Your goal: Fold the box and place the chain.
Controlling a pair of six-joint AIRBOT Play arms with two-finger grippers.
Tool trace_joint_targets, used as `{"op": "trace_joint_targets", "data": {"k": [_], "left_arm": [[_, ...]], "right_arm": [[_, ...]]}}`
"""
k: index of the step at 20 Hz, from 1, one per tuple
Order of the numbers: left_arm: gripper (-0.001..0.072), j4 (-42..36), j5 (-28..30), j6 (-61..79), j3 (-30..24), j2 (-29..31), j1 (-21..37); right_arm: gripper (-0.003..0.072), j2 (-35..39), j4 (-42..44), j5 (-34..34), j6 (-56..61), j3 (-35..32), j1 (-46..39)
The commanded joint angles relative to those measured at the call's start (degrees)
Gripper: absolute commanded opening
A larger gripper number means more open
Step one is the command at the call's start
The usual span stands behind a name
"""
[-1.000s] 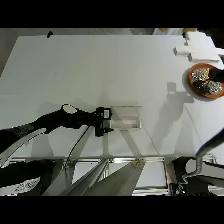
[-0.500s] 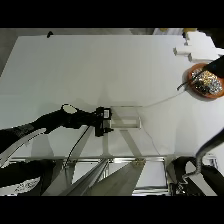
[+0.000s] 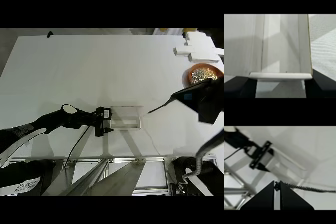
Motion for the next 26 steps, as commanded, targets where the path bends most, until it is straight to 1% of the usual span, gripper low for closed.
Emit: {"op": "trace_joint_targets", "data": {"k": [1,3,5,6,8,10,12,15,17,21,22,23,25,26], "left_arm": [[0.0073,0.0,0.02,0.0,-0.02,0.0,0.0],[0.0073,0.0,0.0,0.0,-0.02,0.0,0.0],[0.0073,0.02,0.02,0.0,-0.02,0.0,0.0],[0.0073,0.0,0.02,0.0,-0.02,0.0,0.0],[0.0073,0.02,0.02,0.0,-0.02,0.0,0.0],[0.0073,0.02,0.02,0.0,-0.02,0.0,0.0],[0.0073,0.02,0.0,0.0,-0.02,0.0,0.0],[0.0073,0.0,0.02,0.0,-0.02,0.0,0.0],[0.0073,0.0,0.02,0.0,-0.02,0.0,0.0],[0.0073,0.0,0.02,0.0,-0.02,0.0,0.0],[0.0073,0.02,0.02,0.0,-0.02,0.0,0.0],[0.0073,0.0,0.02,0.0,-0.02,0.0,0.0],[0.0073,0.0,0.02,0.0,-0.02,0.0,0.0],[0.0073,0.0,0.02,0.0,-0.02,0.0,0.0]], "right_arm": [[0.0013,1.33,0.09,-8.09,3.78,-5.75,13.07],[0.0013,1.16,-2.1,-13.88,4.98,-10.88,19.56],[0.0013,0.48,-7.34,-19.47,7.06,-15.45,24.02],[0.0013,-0.2,-9.01,-22.62,8.11,-17.33,25.31],[0.0013,-2.36,-9.27,-28.39,8.04,-20.22,26.47],[0.0013,-5.25,-9.49,-31.78,8.0,-21.99,26.69],[0.0013,-7.89,-10.47,-33.11,8.0,-22.97,26.69],[0.0013,-11.43,-11.21,-32.17,8.0,-23.96,26.69],[0.0014,-13.33,-11.28,-32.17,8.0,-25.79,26.69],[0.0015,-17.07,-11.85,-36.0,8.02,-29.07,26.69],[0.0026,-18.12,-11.85,-36.11,8.02,-29.07,26.69],[0.0076,-19.19,-11.89,-36.13,8.02,-29.07,26.69],[0.0131,-20.17,-12.13,-36.3,8.02,-29.07,26.67],[0.0139,-20.11,-12.22,-36.26,8.02,-28.98,26.32]]}}
